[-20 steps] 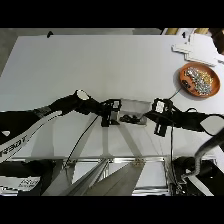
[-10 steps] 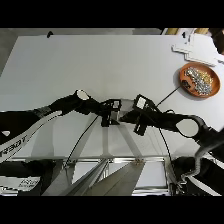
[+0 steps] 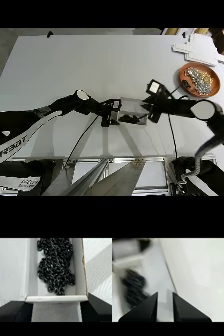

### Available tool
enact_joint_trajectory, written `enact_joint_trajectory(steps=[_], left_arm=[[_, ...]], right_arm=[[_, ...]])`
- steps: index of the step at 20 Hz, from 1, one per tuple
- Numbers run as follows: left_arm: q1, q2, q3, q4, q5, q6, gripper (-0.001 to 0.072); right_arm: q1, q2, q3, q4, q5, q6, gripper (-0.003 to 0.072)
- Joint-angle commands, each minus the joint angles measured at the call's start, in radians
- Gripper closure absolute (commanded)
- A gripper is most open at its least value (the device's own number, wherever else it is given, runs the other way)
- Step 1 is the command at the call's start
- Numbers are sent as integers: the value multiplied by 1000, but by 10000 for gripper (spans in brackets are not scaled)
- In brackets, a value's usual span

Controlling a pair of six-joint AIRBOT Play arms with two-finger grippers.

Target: Fold the box and place the chain.

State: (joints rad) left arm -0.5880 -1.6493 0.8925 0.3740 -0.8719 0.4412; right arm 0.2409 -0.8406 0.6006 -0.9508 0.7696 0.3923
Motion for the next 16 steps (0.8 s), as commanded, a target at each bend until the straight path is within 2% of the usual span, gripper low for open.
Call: enact_joint_trajectory(steps=[1,3,4,5,6,7,8,13,16], left_arm=[[1,1,0,0,0,0,502],[0,1,0,0,0,0,502],[0,1,0,0,0,0,502],[0,1,0,0,0,0,502],[0,0,0,0,0,0,502],[0,1,0,0,0,0,502],[0,1,0,0,0,0,502],[0,1,0,0,0,0,502],[1,1,0,0,0,0,502]], right_arm=[[-210,-5,21,-68,107,-136,479],[-245,-74,11,-79,95,-175,483],[-243,-115,5,-83,97,-235,462],[-235,-163,-1,-85,105,-293,360],[-224,-206,-3,-85,107,-330,319],[-209,-248,-3,-85,110,-359,311],[-196,-283,-3,-81,110,-392,259],[-180,-377,-3,-3,94,-563,259],[-180,-399,-4,51,86,-649,286]])
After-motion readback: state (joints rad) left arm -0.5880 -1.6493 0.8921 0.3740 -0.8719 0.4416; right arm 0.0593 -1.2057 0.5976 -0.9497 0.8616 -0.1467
